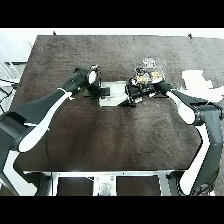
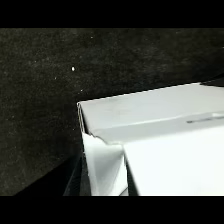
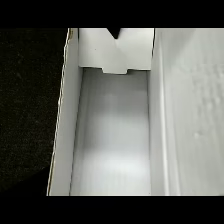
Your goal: Fold the box and place the chain.
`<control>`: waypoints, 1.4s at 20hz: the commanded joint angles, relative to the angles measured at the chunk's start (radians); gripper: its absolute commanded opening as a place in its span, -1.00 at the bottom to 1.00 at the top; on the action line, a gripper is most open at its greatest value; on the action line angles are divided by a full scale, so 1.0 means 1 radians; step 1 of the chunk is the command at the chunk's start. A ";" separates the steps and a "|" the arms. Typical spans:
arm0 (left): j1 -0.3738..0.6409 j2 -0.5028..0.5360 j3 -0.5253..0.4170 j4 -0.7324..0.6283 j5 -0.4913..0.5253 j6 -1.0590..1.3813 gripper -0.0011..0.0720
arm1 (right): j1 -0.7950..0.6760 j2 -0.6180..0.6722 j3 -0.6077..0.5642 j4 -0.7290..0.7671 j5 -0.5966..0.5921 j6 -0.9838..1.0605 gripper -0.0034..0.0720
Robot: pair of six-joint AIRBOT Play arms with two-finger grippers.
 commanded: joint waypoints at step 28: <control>-0.056 -0.202 0.294 0.175 -0.311 -0.103 -0.92 | 0.000 0.000 0.000 0.000 0.000 0.000 0.42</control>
